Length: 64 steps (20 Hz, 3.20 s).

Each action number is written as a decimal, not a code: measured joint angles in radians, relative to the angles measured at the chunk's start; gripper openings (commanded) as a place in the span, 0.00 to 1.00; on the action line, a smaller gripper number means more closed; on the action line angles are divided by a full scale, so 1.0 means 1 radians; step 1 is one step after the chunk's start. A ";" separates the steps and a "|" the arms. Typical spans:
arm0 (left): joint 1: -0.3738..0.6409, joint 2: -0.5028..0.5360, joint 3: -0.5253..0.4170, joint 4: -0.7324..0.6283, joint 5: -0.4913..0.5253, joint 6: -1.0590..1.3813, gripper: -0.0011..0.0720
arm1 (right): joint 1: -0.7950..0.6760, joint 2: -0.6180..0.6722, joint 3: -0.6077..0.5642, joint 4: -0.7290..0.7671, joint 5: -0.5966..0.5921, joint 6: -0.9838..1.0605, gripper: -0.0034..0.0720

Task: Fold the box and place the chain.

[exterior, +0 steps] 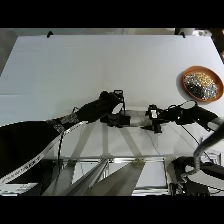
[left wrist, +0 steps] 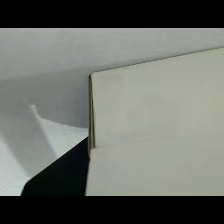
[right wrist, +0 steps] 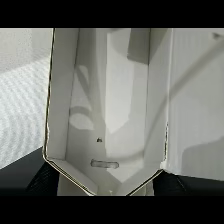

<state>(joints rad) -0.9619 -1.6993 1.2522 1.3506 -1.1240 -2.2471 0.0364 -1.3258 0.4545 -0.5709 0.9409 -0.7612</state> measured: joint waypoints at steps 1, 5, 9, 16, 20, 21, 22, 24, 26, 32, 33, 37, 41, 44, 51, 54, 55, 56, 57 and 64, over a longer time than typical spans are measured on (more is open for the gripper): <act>0.000 0.000 0.000 0.000 0.000 0.000 0.31 | 0.000 0.000 0.000 0.000 0.000 0.000 0.65; 0.000 0.000 0.000 0.001 -0.001 -0.003 0.28 | 0.000 0.000 0.000 0.001 0.001 0.001 0.65; 0.000 0.000 0.000 0.005 -0.011 -0.010 0.02 | 0.000 0.000 0.000 0.002 0.001 0.003 0.65; 0.000 0.000 0.000 -0.003 -0.010 -0.004 0.12 | 0.000 0.000 0.000 0.002 0.002 0.004 0.65; 0.002 0.013 -0.001 -0.027 0.006 0.000 0.32 | 0.000 0.000 0.000 0.001 0.002 0.003 0.65; 0.003 0.018 -0.002 -0.037 0.000 0.000 0.32 | 0.000 0.000 0.000 -0.001 0.003 0.002 0.65; 0.007 0.029 -0.002 -0.037 -0.004 0.000 0.32 | 0.000 0.000 0.000 -0.001 0.004 0.003 0.65; 0.013 0.046 -0.001 -0.037 -0.003 0.000 0.32 | 0.000 0.000 0.000 0.002 0.003 0.005 0.65; 0.017 0.063 0.000 -0.035 -0.004 0.000 0.32 | 0.000 0.000 0.000 0.003 0.003 0.005 0.65; 0.026 0.090 0.000 -0.037 -0.008 0.003 0.32 | 0.000 0.000 0.000 0.003 0.003 0.005 0.65; 0.028 0.092 0.000 -0.038 -0.010 0.003 0.31 | 0.000 0.000 0.000 0.003 0.003 0.005 0.65; 0.045 0.092 0.001 -0.040 -0.013 0.002 0.27 | 0.000 0.000 0.000 0.003 0.001 0.006 0.65; 0.070 0.070 0.002 -0.037 -0.016 -0.033 0.20 | 0.000 0.000 0.000 0.002 0.000 0.004 0.65; 0.086 0.058 0.003 -0.042 -0.015 -0.055 0.20 | 0.000 0.000 0.000 0.002 0.000 0.004 0.65; 0.094 0.027 0.007 -0.016 -0.022 -0.074 0.02 | 0.000 0.000 0.000 0.003 0.002 0.005 0.65; 0.084 0.015 0.007 -0.011 -0.026 -0.075 0.02 | 0.000 0.000 0.000 0.003 0.003 0.005 0.65; 0.081 0.014 0.007 -0.009 -0.026 -0.075 0.02 | 0.000 0.000 0.000 0.003 0.003 0.005 0.65; 0.079 0.012 0.008 -0.008 -0.026 -0.074 0.03 | 0.000 0.000 0.000 0.003 0.003 0.005 0.65; 0.076 0.011 0.007 -0.007 -0.025 -0.074 0.04 | 0.000 0.000 0.000 0.003 0.003 0.005 0.65; 0.056 0.004 0.005 -0.003 -0.003 -0.066 0.18 | 0.000 0.000 0.000 0.001 0.000 0.003 0.65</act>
<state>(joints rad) -0.9062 -1.6955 1.2572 1.3476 -1.1267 -2.3135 0.0368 -1.3262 0.4541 -0.5701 0.9413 -0.7586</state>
